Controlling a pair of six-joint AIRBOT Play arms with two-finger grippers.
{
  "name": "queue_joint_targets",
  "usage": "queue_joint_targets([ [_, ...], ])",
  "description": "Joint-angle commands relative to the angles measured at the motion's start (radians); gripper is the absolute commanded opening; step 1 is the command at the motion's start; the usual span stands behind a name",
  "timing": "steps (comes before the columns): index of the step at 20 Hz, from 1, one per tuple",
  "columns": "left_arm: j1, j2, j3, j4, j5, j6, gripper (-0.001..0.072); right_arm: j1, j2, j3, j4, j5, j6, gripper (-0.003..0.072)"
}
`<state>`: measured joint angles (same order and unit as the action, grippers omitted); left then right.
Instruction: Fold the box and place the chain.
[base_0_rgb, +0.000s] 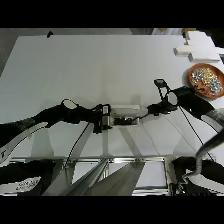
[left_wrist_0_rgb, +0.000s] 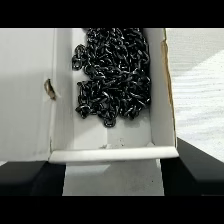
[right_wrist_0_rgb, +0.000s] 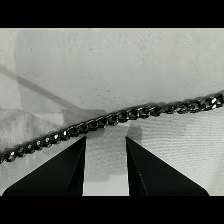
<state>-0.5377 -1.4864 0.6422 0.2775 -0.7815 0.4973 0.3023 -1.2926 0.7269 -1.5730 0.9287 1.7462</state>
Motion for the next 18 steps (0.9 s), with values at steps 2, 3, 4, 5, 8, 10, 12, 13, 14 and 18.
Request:
queue_joint_targets([
  [2, 0.0, 0.0, 0.0, 0.0, 0.0, 0.0, 0.0136, 0.0, 0.038, -0.003, 0.027, 0.002, -0.03, 0.0249],
  [3, 0.0, 0.0, 0.0, 0.0, 0.0, 0.0, 0.0136, 0.0, 0.062, -0.003, 0.048, -0.005, -0.047, 0.025],
  [4, 0.0, 0.0, 0.0, 0.0, 0.0, 0.0, 0.0136, 0.0, 0.08, -0.003, 0.06, -0.019, -0.046, 0.0254],
  [5, 0.0, 0.0, 0.0, 0.0, 0.0, 0.0, 0.0136, 0.0, 0.092, -0.003, 0.063, -0.036, -0.045, 0.0297],
  [8, 0.0, 0.0, 0.0, 0.0, 0.0, 0.001, 0.0136, 0.0, 0.089, -0.003, 0.066, -0.056, -0.032, 0.0349],
  [10, 0.0, 0.0, 0.0, 0.0, 0.0, 0.0, 0.0136, 0.0, 0.089, -0.003, 0.063, -0.072, -0.005, 0.0349],
  [12, 0.0, 0.0, 0.0, 0.0, 0.0, 0.0, 0.0136, 0.0, 0.088, -0.003, 0.063, -0.085, 0.012, 0.0349],
  [13, 0.0, 0.0, 0.0, 0.0, 0.0, 0.0, 0.0136, 0.0, 0.085, -0.003, 0.063, -0.083, 0.012, 0.0349],
  [14, 0.0, 0.0, 0.0, 0.0, 0.0, 0.0, 0.0136, 0.0, 0.08, -0.003, 0.063, -0.074, 0.012, 0.0351],
  [18, 0.0, 0.0, 0.0, 0.0, 0.0, 0.0, 0.0136, 0.0, 0.05, -0.003, 0.063, -0.058, 0.011, 0.0431],
])
